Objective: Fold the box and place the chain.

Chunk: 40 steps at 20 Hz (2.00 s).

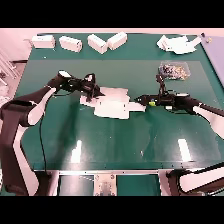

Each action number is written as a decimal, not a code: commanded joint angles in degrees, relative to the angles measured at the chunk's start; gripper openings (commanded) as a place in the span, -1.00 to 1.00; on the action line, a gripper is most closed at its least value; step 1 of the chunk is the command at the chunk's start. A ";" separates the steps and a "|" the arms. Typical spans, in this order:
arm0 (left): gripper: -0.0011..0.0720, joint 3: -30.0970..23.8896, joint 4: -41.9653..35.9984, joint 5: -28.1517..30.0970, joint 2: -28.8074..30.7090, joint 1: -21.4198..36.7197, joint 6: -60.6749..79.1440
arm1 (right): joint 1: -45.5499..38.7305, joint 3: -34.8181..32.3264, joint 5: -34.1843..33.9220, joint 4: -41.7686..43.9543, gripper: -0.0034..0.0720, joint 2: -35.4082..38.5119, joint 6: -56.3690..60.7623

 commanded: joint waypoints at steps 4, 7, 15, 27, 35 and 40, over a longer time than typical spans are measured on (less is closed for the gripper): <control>-0.94 0.07 -4.59 -0.57 0.83 0.39 0.31 | -0.09 -0.02 -0.20 0.20 -0.88 -0.04 0.02; -0.94 -0.33 -2.43 -0.68 0.96 0.42 -0.07 | -0.09 -0.02 -0.20 0.24 -0.88 -0.02 0.00; -0.94 -2.97 -3.02 2.64 0.98 0.24 1.57 | -2.19 0.35 -0.79 5.84 -0.88 -0.02 -4.94; -0.92 -3.13 -2.95 0.70 0.96 0.24 0.83 | -2.91 0.66 1.40 12.98 -0.88 0.24 -14.29; -0.92 -3.13 -2.97 1.49 0.96 0.24 0.96 | -1.46 0.50 4.33 9.84 -0.88 6.21 -16.52; -0.92 -3.13 -2.97 1.49 0.96 0.24 0.98 | 4.70 -7.19 -11.50 2.58 -0.88 16.39 -16.55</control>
